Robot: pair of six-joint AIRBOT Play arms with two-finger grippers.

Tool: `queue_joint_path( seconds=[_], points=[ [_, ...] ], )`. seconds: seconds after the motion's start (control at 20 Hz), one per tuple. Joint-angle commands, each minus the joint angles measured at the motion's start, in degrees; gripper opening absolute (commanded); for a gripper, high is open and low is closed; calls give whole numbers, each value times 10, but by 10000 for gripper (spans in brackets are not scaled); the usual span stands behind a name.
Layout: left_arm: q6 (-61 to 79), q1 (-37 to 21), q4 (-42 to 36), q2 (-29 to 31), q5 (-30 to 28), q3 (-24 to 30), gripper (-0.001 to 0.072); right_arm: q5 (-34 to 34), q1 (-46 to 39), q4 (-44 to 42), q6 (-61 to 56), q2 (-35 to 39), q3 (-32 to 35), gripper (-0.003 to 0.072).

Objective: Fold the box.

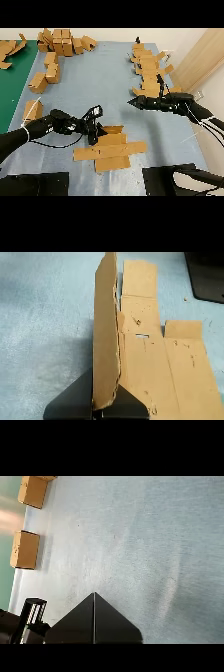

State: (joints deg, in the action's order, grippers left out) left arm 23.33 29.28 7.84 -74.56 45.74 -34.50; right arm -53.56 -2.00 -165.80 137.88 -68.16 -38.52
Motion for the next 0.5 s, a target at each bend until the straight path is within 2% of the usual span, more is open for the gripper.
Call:
queue_joint_path(
  seconds=[0.0,0.15,0.3,0.45],
  points=[
    [-1,0,-8,1,5,2,12,2,3,-1,6,0,-1,15],
    [36,0,-28,18,-5,-10,11,3,4,0,6,0,-1,15],
    [113,0,-106,32,-26,-12,11,5,4,-1,6,0,-1,15],
    [152,1,-91,31,-40,-11,11,6,4,-1,6,0,-1,15]
  ],
)
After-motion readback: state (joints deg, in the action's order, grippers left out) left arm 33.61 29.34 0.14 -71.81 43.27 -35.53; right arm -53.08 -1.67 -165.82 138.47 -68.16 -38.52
